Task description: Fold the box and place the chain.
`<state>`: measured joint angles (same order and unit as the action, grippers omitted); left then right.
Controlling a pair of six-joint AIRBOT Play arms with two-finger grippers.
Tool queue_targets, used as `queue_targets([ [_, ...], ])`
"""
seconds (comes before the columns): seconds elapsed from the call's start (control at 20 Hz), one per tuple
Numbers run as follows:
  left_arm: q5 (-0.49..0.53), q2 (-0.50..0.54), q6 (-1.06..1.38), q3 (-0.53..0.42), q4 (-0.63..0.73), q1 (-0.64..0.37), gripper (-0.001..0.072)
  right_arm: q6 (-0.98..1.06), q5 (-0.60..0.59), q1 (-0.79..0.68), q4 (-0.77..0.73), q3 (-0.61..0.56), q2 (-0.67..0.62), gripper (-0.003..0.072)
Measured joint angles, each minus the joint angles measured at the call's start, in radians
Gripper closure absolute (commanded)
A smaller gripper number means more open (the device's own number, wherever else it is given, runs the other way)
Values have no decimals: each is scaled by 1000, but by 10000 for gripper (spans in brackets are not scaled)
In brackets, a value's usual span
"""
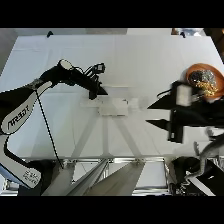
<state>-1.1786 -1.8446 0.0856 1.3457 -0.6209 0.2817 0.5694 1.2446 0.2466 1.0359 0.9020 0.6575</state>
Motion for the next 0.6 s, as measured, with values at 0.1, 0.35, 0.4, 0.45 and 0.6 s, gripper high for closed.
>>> queue_targets([
  [0.1,0,0,0,0,0,0,705,-10,-117,28,17,-111,-4,294],
  [0.35,0,0,0,0,0,0,705,-162,-351,53,14,-342,-3,241],
  [0.4,0,0,0,0,0,0,705,-193,-389,54,2,-378,3,204],
  [0.45,0,0,0,0,0,0,704,-222,-428,55,-11,-410,11,204],
  [0.6,0,0,0,0,0,0,704,-287,-539,58,-90,-474,54,203],
])
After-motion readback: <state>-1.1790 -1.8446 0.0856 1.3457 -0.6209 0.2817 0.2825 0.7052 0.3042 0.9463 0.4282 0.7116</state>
